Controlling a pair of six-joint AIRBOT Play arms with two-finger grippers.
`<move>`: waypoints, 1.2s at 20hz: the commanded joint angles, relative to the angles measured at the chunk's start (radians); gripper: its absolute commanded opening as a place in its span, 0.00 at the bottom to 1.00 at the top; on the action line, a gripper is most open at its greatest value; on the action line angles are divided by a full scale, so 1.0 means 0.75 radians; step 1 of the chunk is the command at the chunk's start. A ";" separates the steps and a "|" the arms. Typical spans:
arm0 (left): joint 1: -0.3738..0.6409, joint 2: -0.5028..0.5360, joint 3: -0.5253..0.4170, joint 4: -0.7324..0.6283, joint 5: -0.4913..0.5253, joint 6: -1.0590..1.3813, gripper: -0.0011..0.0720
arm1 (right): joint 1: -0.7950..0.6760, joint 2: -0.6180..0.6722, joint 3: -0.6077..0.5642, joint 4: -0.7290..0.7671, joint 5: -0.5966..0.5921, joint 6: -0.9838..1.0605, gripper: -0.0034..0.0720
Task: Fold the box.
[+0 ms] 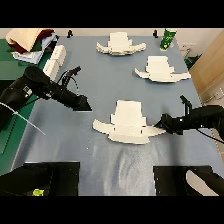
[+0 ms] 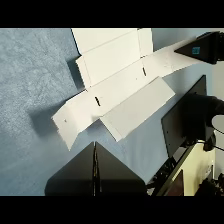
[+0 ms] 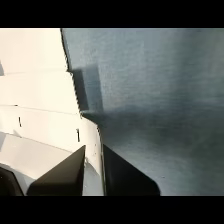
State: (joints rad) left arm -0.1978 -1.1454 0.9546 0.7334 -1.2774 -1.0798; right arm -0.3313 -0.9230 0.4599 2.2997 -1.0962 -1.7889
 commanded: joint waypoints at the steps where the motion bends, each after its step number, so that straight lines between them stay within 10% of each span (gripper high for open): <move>1: 0.008 0.000 -0.001 -0.001 -0.017 0.009 0.03 | 0.038 0.045 -0.053 -0.041 0.017 0.036 0.33; 13: 0.006 -0.001 0.000 -0.002 -0.017 0.012 0.03 | 0.038 -0.306 0.154 -0.056 -0.191 -0.152 0.31; 16: 0.006 -0.001 0.000 -0.002 -0.017 0.012 0.04 | 0.047 -0.314 0.155 -0.008 -0.191 -0.200 0.22; 17: 0.006 -0.001 0.000 -0.002 -0.013 0.012 0.04 | 0.056 -0.314 0.155 -0.008 -0.191 -0.220 0.05; 18: 0.006 -0.001 0.000 -0.002 -0.007 0.012 0.17 | 0.072 -0.313 0.155 -0.002 -0.191 -0.248 0.05; 19: 0.006 -0.001 0.000 -0.002 0.007 0.001 0.64 | 0.097 -0.313 0.154 0.004 -0.191 -0.286 0.05; 20: 0.006 -0.001 0.000 -0.002 0.033 -0.028 0.74 | 0.129 -0.306 0.151 0.003 -0.189 -0.313 0.05; 24: 0.006 -0.001 -0.012 -0.001 0.024 -0.027 0.73 | 0.288 -0.166 0.066 -0.001 -0.139 -0.395 0.05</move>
State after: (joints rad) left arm -0.1936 -1.1454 0.9520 0.7322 -1.2610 -1.0927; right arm -0.1837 -1.1046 0.5434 2.2959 -1.2304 -2.0312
